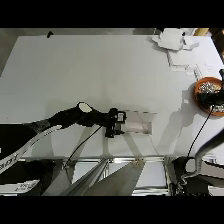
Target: Fold the box and place the chain.
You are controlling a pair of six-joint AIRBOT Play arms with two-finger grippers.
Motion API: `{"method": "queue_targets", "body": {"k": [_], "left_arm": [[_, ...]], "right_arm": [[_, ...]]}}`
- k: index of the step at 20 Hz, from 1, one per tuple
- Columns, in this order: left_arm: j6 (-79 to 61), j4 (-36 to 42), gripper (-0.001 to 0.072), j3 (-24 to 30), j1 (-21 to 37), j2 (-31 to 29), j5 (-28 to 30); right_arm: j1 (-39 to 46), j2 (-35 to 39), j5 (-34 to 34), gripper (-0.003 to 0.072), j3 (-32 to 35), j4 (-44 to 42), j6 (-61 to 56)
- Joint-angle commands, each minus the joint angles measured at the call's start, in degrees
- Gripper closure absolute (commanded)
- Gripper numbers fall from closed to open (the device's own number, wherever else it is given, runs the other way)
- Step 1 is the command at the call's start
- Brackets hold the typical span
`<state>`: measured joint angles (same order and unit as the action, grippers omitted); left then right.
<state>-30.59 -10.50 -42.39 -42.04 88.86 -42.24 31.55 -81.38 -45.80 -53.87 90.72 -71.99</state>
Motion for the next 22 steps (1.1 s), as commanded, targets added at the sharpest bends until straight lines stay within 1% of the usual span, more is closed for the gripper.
{"method": "queue_targets", "body": {"k": [1, 4, 6, 10, 12, 15, 18, 20, 22], "left_arm": [[0.0, 0.0, 0.0368, 0.0, 0.0, 0.0, 0.0], [0.0, 0.0, 0.0368, 0.0, 0.0, 0.0, 0.0], [0.0, 0.0, 0.0368, 0.0, 0.0, 0.0, 0.0], [0.0, 0.0, 0.0368, 0.0, 0.0, 0.0, 0.0], [0.0, 0.0, 0.0368, 0.0, 0.0, 0.0, 0.0], [0.0, 0.0, 0.0368, 0.0, 0.0, 0.0, 0.0], [0.0, 0.0, 0.0368, 0.0, 0.0, 0.0, 0.0], [0.0, 0.0, 0.0368, 0.0, 0.0, 0.0, 0.0], [0.0, 0.0, 0.0368, 0.0, 0.0, 0.0, 0.0]], "right_arm": [[0.0, 1.2, -1.4, 0.067, 0.0, -0.1, 0.1], [-0.3, 7.1, -2.6, 0.067, 0.0, -0.5, 0.1], [-1.2, 12.3, -5.1, 0.067, 0.0, -2.2, 0.1], [-5.2, 24.0, -13.8, 0.067, 0.0, -8.2, 0.6], [-8.2, 29.5, -18.9, 0.067, 0.0, -10.8, 2.7], [-14.2, 36.8, -26.3, 0.067, 0.0, -15.3, 3.9], [-21.8, 42.1, -33.3, 0.067, 0.0, -20.5, 6.3], [-28.1, 44.4, -35.3, 0.067, 0.2, -21.9, 6.2], [-34.9, 45.2, -35.9, 0.067, 1.3, -23.9, 5.8]]}}
